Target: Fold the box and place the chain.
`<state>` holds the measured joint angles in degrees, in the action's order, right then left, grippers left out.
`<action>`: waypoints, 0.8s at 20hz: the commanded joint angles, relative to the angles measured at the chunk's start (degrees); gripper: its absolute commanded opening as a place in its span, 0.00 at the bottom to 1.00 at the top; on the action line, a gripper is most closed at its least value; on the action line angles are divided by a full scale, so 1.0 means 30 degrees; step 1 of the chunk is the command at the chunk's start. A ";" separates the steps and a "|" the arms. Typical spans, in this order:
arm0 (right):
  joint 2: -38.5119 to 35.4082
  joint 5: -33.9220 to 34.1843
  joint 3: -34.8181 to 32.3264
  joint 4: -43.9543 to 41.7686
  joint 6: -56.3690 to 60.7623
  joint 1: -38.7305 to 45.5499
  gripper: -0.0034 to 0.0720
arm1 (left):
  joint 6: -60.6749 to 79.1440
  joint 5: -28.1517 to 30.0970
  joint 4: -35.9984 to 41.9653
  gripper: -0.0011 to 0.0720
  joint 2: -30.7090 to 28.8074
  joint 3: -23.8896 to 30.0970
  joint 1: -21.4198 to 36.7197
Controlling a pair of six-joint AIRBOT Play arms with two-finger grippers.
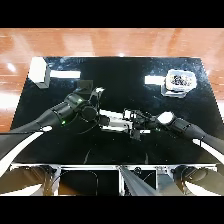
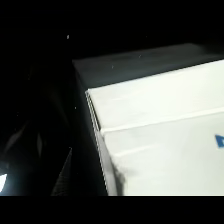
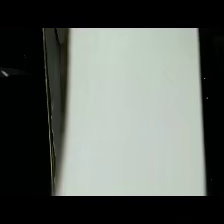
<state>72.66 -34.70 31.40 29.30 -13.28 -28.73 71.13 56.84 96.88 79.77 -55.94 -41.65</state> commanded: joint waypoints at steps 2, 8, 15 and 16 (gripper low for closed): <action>-0.0007 0.0007 0.0007 -0.0015 0.0007 -0.0007 0.63 | -0.3060 0.1829 -0.1705 0.60 0.0648 -0.0896 -0.0794; -0.0007 0.0000 0.0007 -0.0015 0.0007 -0.0007 0.63 | -0.4248 0.2076 -0.1625 0.44 0.0670 -0.0998 -0.0794; -0.0007 0.0007 0.0007 -0.0022 0.0007 -0.0007 0.63 | -0.4517 0.1005 -0.1195 0.44 0.1268 -0.0998 -0.0794; -0.0007 0.0007 0.0007 -0.0015 0.0007 -0.0007 0.63 | -0.4488 0.0874 -0.1056 0.44 0.1333 -0.0998 -0.0794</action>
